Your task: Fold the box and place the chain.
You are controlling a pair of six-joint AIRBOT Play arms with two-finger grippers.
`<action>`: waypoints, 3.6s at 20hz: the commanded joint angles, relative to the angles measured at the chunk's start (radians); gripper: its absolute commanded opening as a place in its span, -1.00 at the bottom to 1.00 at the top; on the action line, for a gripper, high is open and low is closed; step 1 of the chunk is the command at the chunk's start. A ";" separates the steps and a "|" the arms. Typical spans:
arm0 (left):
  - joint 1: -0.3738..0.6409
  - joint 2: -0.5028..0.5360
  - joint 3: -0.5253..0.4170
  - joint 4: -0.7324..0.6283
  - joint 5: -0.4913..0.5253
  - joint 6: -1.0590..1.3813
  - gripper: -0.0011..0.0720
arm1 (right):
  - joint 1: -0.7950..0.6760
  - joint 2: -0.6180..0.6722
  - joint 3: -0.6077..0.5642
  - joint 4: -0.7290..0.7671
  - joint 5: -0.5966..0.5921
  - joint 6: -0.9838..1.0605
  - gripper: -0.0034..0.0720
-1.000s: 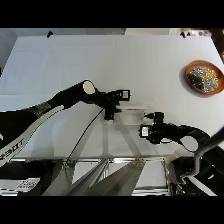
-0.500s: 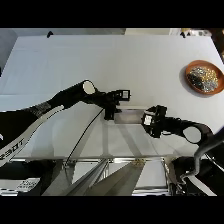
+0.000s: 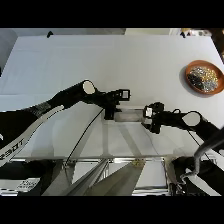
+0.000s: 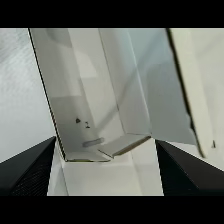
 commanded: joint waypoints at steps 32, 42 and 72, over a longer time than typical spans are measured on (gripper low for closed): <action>0.000 0.000 0.000 0.000 -0.001 0.000 -0.95 | -0.089 -0.261 0.053 0.211 0.130 -0.310 0.04; 0.000 0.000 0.000 0.000 -0.001 0.000 -0.95 | -0.089 -0.261 0.053 0.208 0.130 -0.310 0.03; -0.055 0.338 0.000 0.306 -0.401 -0.676 -0.96 | -0.089 -0.261 0.053 0.208 0.130 -0.310 0.03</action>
